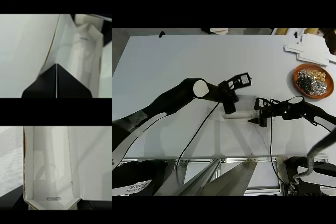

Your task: Fold the box and place the chain.

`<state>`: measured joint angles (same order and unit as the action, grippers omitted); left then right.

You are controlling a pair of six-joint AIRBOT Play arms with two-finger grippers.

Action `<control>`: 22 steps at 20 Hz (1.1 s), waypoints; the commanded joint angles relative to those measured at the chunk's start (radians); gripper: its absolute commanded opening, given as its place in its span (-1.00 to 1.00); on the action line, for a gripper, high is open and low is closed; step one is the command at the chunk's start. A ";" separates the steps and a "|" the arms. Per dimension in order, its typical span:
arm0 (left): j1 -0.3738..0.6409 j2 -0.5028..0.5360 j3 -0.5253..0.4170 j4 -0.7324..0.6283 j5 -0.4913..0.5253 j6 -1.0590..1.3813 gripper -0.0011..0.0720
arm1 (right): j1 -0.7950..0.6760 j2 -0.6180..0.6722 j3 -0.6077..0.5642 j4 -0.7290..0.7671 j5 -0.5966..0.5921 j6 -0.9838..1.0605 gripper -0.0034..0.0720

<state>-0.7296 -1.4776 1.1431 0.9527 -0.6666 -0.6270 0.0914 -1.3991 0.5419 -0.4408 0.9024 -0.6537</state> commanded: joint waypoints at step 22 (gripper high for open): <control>0.208 0.122 -0.046 0.222 -0.517 0.032 -0.95 | 0.000 0.000 0.000 0.000 0.000 0.000 0.15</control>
<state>-0.5461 -1.3788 1.1263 1.1095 -1.0267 -0.6781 0.0914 -1.3991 0.5419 -0.4416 0.9020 -0.6540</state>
